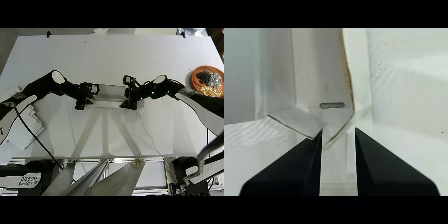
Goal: Fold the box and place the chain.
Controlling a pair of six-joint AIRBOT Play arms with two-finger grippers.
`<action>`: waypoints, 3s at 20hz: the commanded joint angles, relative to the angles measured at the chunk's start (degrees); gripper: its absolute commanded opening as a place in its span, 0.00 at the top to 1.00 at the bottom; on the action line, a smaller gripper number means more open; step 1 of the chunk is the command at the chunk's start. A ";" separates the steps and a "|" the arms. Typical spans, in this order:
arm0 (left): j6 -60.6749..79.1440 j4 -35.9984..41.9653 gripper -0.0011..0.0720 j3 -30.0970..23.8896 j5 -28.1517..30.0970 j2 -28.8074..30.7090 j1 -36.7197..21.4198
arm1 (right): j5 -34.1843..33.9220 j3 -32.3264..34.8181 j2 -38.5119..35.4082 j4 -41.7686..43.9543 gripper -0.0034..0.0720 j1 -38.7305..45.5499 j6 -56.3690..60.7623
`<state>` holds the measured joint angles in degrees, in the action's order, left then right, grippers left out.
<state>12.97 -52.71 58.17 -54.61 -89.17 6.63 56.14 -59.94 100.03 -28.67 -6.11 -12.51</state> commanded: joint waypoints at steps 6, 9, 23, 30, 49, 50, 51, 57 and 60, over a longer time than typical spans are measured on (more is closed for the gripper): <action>2.54 4.48 0.71 0.00 1.44 0.04 1.07 | 0.00 0.00 0.04 0.02 0.47 0.00 0.04; 2.51 4.81 0.77 0.00 0.52 0.04 1.40 | 0.00 0.00 0.04 0.02 0.47 0.00 0.04; 2.05 12.17 0.57 0.00 -0.33 -2.10 1.44 | 0.00 0.00 0.04 0.02 0.47 0.00 0.04; 2.03 11.08 0.96 0.00 -0.46 -0.70 0.72 | 0.00 0.00 0.04 0.02 0.47 0.00 0.04; -60.46 0.09 0.98 -5.77 -7.34 9.55 -20.48 | 0.00 0.00 0.04 0.02 0.47 0.00 0.04; -62.36 0.20 0.98 -5.99 -7.32 8.31 -19.71 | 0.00 0.00 0.04 0.02 0.47 0.00 0.04; -64.26 0.17 0.98 -5.99 -7.28 7.10 -18.82 | 0.00 0.00 0.04 0.02 0.47 0.00 0.04; -69.57 -1.95 0.99 -6.03 -3.26 2.99 -15.37 | 0.00 0.00 0.04 0.02 0.47 0.00 0.04; -70.49 -1.68 0.98 -6.03 -3.10 2.40 -15.10 | 0.00 0.00 0.04 0.02 0.47 0.00 0.04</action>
<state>-55.31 -54.08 52.21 -58.72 -85.76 -9.04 56.12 -59.94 100.07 -28.64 -6.11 -12.49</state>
